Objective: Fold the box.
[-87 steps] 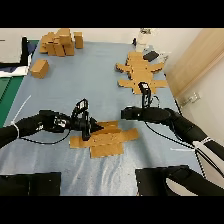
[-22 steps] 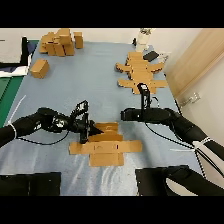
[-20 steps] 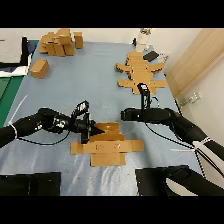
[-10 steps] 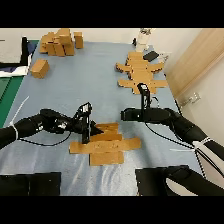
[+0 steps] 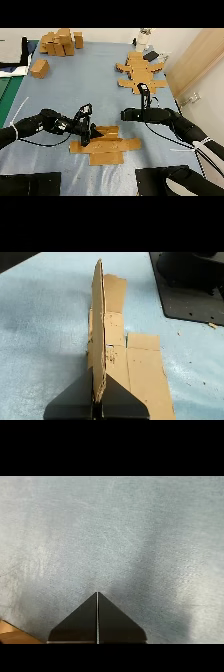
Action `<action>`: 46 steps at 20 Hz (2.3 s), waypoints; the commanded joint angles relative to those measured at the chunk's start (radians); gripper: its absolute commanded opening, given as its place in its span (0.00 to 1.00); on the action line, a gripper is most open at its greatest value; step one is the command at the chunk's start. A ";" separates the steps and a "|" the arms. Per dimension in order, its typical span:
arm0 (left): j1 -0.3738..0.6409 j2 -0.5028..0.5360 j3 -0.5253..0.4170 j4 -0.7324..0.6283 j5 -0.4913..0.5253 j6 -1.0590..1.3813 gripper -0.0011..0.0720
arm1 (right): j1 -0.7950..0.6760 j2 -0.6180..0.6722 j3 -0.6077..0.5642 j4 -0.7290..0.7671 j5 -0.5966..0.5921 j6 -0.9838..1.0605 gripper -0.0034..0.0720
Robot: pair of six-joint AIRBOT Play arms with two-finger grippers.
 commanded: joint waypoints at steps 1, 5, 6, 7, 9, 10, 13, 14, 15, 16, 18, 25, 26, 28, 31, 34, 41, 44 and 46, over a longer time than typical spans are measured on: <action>0.000 0.000 0.000 0.000 -0.007 -0.003 0.03 | 0.000 0.000 0.001 0.000 -0.008 0.000 0.05; 0.000 0.000 0.000 0.000 -0.008 -0.003 0.03 | 0.000 0.022 0.001 -0.001 -0.166 0.029 0.05; 0.000 0.000 0.000 0.000 -0.008 -0.002 0.03 | 0.000 0.040 0.001 -0.008 -0.232 0.060 0.05; 0.000 0.000 0.000 0.000 -0.008 -0.002 0.03 | 0.000 0.066 0.001 -0.045 -0.304 0.119 0.05; 0.000 0.000 0.000 0.000 -0.008 -0.002 0.03 | 0.000 0.140 0.001 -0.202 -0.448 0.322 0.05; 0.000 0.000 0.000 0.000 -0.008 -0.002 0.03 | 0.000 0.186 0.001 -0.269 -0.525 0.421 0.05; 0.000 0.000 0.001 0.000 -0.008 -0.002 0.03 | 0.075 0.335 0.001 -0.342 -0.664 0.548 0.05; 0.000 0.000 0.000 0.000 -0.008 -0.002 0.03 | 0.131 0.378 0.001 -0.339 -0.671 0.557 0.05; 0.000 0.000 0.000 0.000 -0.008 -0.002 0.03 | 0.194 0.406 0.001 -0.338 -0.673 0.561 0.05; 0.000 0.000 0.000 0.000 -0.008 -0.002 0.03 | 0.273 0.422 0.000 -0.351 -0.676 0.560 0.05; 0.000 0.000 0.001 0.000 -0.008 -0.002 0.03 | 0.464 0.418 -0.004 -0.441 -0.669 0.560 0.05; 0.000 0.000 0.001 0.000 -0.008 -0.002 0.03 | 1.173 0.409 -0.156 -0.978 -0.511 0.732 0.08; 0.000 0.000 0.001 0.000 -0.008 -0.002 0.03 | 1.227 0.399 -0.168 -1.000 -0.471 0.732 0.26; 0.000 0.000 0.001 0.000 -0.008 -0.002 0.03 | 1.269 0.343 -0.173 -1.022 -0.428 0.732 0.65; 0.000 0.000 0.001 0.000 -0.008 -0.002 0.03 | 1.270 0.222 -0.172 -1.086 -0.365 0.724 0.65; 0.000 0.000 0.001 0.000 -0.008 -0.002 0.03 | 1.269 0.122 -0.171 -1.145 -0.322 0.729 0.65; 0.000 0.000 0.001 0.000 -0.008 -0.002 0.03 | 1.268 0.055 -0.171 -1.281 -0.327 0.790 0.65; 0.000 0.000 0.001 0.000 -0.008 -0.002 0.03 | 1.268 0.055 -0.171 -1.318 -0.328 0.790 0.65; 0.000 0.000 0.001 0.000 -0.008 -0.002 0.03 | 1.267 0.055 -0.171 -1.330 -0.327 0.790 0.65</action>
